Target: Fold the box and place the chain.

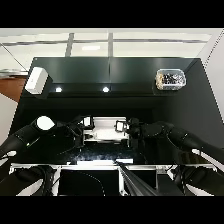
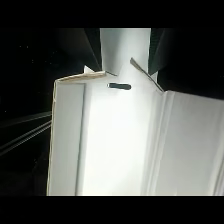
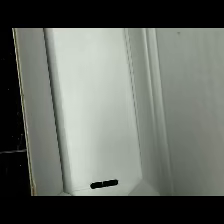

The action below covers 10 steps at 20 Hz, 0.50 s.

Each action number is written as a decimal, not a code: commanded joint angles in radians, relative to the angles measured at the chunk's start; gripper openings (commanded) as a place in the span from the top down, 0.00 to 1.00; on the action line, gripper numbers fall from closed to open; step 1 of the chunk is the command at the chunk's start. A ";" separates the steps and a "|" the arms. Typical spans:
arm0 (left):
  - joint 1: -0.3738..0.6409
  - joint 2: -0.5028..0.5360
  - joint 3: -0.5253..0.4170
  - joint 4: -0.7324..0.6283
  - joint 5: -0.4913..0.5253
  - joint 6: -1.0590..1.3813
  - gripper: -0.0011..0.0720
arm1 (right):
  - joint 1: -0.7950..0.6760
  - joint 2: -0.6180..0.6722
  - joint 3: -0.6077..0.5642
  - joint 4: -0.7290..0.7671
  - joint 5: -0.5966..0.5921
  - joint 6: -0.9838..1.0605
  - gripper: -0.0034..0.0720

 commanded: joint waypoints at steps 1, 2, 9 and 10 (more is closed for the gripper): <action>-0.027 0.000 0.000 -0.022 -0.002 0.000 0.53 | 0.000 0.000 0.000 0.001 0.003 0.000 0.25; -0.031 0.000 0.000 -0.039 -0.001 0.000 0.53 | 0.000 0.000 0.000 0.001 0.003 0.000 0.25; -0.032 -0.003 0.000 -0.079 0.061 0.000 0.67 | 0.000 0.000 0.000 0.001 0.003 0.000 0.25; -0.032 -0.007 0.000 -0.089 0.057 0.000 0.68 | 0.000 0.000 0.000 0.001 0.003 0.000 0.25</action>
